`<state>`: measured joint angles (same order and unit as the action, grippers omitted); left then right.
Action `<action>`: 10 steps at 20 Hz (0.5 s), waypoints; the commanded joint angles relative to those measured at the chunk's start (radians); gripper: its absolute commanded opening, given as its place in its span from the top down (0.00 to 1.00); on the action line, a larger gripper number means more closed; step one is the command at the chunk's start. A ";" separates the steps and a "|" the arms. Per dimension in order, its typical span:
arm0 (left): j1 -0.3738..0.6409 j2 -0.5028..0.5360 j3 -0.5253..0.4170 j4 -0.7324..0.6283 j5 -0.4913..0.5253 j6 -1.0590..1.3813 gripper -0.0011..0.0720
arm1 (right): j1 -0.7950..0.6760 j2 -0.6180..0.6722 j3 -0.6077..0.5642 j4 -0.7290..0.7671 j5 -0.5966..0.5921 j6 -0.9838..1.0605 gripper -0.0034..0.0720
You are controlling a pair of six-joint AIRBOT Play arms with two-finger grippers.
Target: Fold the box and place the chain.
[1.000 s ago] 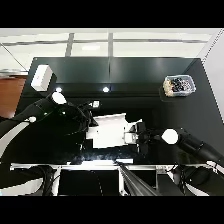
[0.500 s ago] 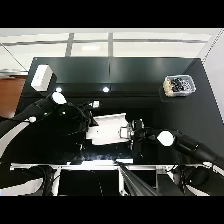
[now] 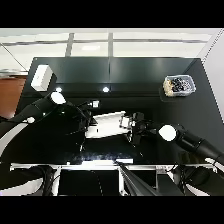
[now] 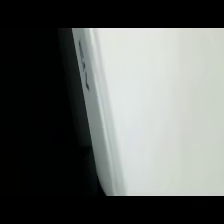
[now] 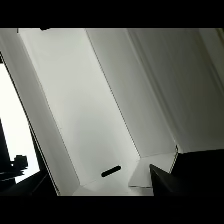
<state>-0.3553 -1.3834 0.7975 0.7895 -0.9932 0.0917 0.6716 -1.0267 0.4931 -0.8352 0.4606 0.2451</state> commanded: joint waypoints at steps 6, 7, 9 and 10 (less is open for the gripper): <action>-0.093 0.012 0.001 0.097 0.034 0.061 0.95 | -0.031 0.007 0.015 -0.032 0.014 0.005 0.01; -0.093 0.012 0.001 0.097 0.037 0.060 0.95 | -0.038 0.007 0.015 -0.033 0.014 0.005 0.01; -0.092 0.012 0.001 0.097 0.043 0.059 0.95 | -0.056 0.007 0.015 -0.032 0.016 0.006 0.01; -0.092 0.012 0.001 0.097 0.043 0.058 0.95 | -0.065 0.007 0.015 -0.029 0.024 0.006 0.01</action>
